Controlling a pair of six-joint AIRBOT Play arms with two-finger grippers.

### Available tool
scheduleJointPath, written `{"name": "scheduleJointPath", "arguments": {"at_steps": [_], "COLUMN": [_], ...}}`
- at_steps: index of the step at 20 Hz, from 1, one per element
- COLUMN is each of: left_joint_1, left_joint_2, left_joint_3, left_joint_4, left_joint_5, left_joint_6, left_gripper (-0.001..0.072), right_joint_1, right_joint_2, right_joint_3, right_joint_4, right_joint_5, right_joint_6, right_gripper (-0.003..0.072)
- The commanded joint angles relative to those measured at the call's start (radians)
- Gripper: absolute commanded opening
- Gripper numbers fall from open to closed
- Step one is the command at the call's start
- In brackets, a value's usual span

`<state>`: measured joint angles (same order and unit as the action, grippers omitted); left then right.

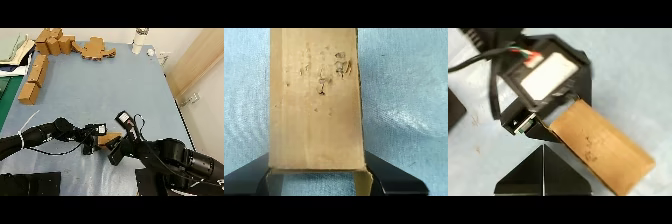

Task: Fold the box.

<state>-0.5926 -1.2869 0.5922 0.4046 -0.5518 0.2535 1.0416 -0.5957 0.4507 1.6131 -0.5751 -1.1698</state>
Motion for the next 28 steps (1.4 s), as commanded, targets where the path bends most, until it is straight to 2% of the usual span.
{"name": "scheduleJointPath", "arguments": {"at_steps": [1,3,8,15,20,28], "left_joint_1": [0.0,0.0,0.0,0.0,0.0,0.0], "left_joint_2": [0.0,0.0,0.0,0.0,0.0,0.0], "left_joint_3": [0.0,0.0,0.0,0.0,0.0,0.0], "left_joint_4": [0.0,0.0,0.0,0.0,0.0,0.0], "left_joint_5": [0.0,0.0,0.0,0.0,0.0,0.0], "left_joint_6": [0.0,0.0,0.0,0.0,0.0,0.0], "left_gripper": [0.0462,0.0462,0.0462,0.0462,0.0462,0.0462], "right_joint_1": [-0.071,-0.095,-0.097,-0.097,-0.096,-0.076], "right_joint_2": [0.011,0.011,0.011,-0.001,-0.063,-0.105], "right_joint_3": [-0.06,-0.107,-0.181,-0.241,-0.246,-0.246], "right_joint_4": [0.223,0.324,0.422,0.425,0.426,0.425], "right_joint_5": [0.095,0.169,0.283,0.367,0.442,0.446], "right_joint_6": [0.183,0.165,0.156,0.183,0.205,0.228], "right_gripper": [0.0003,0.0002,0.0002,0.0003,0.0002,0.0002]}}
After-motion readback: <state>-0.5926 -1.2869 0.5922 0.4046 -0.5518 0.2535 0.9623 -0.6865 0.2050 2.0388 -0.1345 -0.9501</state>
